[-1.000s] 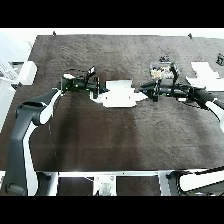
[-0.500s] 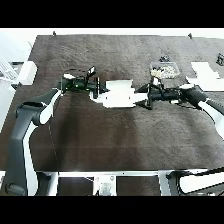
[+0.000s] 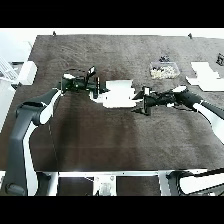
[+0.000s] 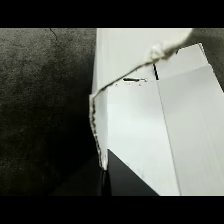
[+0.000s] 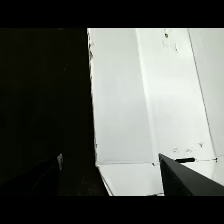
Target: Fold the box and place the chain.
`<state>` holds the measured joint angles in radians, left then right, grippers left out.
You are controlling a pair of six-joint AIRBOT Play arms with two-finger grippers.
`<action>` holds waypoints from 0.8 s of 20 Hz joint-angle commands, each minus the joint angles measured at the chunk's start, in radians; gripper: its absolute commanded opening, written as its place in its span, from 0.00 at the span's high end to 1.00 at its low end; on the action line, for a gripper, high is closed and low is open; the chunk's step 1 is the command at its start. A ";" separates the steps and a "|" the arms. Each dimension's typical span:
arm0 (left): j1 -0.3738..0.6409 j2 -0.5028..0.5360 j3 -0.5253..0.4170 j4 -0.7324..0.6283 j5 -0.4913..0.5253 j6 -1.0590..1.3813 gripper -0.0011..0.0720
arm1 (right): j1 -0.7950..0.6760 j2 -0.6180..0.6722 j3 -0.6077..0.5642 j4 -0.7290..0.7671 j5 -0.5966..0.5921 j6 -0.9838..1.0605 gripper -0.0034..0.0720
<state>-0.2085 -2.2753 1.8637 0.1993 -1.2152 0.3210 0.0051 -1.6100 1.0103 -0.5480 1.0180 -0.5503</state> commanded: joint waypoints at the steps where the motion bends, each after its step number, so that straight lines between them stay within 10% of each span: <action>1: 0.000 0.000 0.001 0.000 0.000 0.001 0.96 | 0.026 0.000 -0.005 0.013 -0.087 0.000 0.00; 16: 0.000 0.000 0.001 0.001 0.000 0.001 0.96 | 0.026 0.037 -0.002 0.174 -0.251 0.003 0.00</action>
<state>-0.2085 -2.2753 1.8637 0.1997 -1.2156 0.3210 0.0437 -1.5833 1.0073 -0.4107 0.7761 -0.5503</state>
